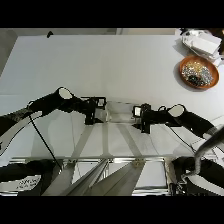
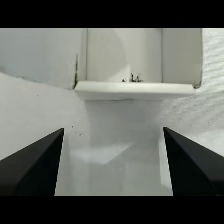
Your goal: Fold the box and place the chain.
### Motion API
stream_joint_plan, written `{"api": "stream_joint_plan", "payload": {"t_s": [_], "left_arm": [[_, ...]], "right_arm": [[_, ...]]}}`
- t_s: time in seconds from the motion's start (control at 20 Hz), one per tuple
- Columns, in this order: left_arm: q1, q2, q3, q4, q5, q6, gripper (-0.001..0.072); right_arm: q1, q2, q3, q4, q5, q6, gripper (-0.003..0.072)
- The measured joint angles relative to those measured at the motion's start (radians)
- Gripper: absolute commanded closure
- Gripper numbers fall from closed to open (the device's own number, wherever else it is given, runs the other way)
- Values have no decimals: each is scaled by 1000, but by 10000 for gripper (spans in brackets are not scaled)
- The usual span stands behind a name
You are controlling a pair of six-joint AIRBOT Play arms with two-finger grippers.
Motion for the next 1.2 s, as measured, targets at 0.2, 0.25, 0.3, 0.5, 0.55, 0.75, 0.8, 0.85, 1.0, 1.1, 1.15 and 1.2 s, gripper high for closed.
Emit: {"api": "stream_joint_plan", "payload": {"t_s": [0.2,0.25,0.3,0.5,0.55,0.75,0.8,0.85,1.0,1.1,1.15,1.2], "left_arm": [[-6,-2,0,-56,-7,79,-8],[-6,-3,0,-66,-8,87,-8],[-8,-5,0,-74,-8,96,-7],[-19,-13,-1,-90,-19,113,-7],[-23,-14,0,-92,-22,113,-7],[-39,-19,0,-93,-35,118,-6],[-43,-19,0,-93,-37,118,-6],[-47,-21,-1,-93,-39,119,-5],[-53,-27,-1,-99,-39,114,-3],[-55,-34,-1,-103,-39,89,0],[-56,-38,-1,-104,-39,72,2],[-56,-40,-1,-107,-37,56,6]], "right_arm": [[0,0,0,0,0,0,175],[0,0,0,0,0,0,175],[0,0,0,0,0,0,175],[0,0,0,0,0,0,175],[0,0,0,0,0,0,175],[0,0,0,0,2,0,175],[0,0,0,0,2,0,175],[0,0,0,0,3,0,175],[0,0,0,0,4,-1,175],[0,0,0,0,3,-1,175],[0,0,0,0,3,-1,175],[0,0,0,0,3,-1,175]]}}
